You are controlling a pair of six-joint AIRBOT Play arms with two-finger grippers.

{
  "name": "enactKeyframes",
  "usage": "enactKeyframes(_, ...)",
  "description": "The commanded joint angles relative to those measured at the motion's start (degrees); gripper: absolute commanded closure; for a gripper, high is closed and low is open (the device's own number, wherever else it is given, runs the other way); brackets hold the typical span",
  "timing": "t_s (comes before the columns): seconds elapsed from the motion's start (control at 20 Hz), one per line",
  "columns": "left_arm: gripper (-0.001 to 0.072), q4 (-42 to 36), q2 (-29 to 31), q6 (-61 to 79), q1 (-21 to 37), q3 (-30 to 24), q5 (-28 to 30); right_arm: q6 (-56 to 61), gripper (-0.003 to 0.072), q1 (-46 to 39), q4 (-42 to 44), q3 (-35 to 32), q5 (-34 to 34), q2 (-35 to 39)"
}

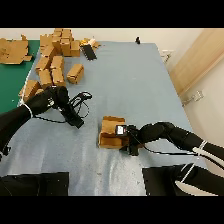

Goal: Fold the box.

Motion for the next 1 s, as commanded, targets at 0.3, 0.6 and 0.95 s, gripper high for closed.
enactKeyframes(0.3, 0.0701, -33.53, 9.09, 46.64, 5.79, -14.99, 2.84, 0.00, 0.0218, 0.00, -0.09, -0.04, -1.18, 0.00)
enactKeyframes(0.6, 0.0016, -32.44, 14.95, 53.64, -3.74, -20.90, 8.50, -0.04, 0.0218, 0.00, -0.22, -0.02, -1.92, 0.02)
enactKeyframes(0.95, 0.0014, -32.83, 12.04, 54.12, -9.70, -20.85, 11.39, -0.07, 0.0217, 0.00, -0.42, -0.02, -1.90, 0.00)
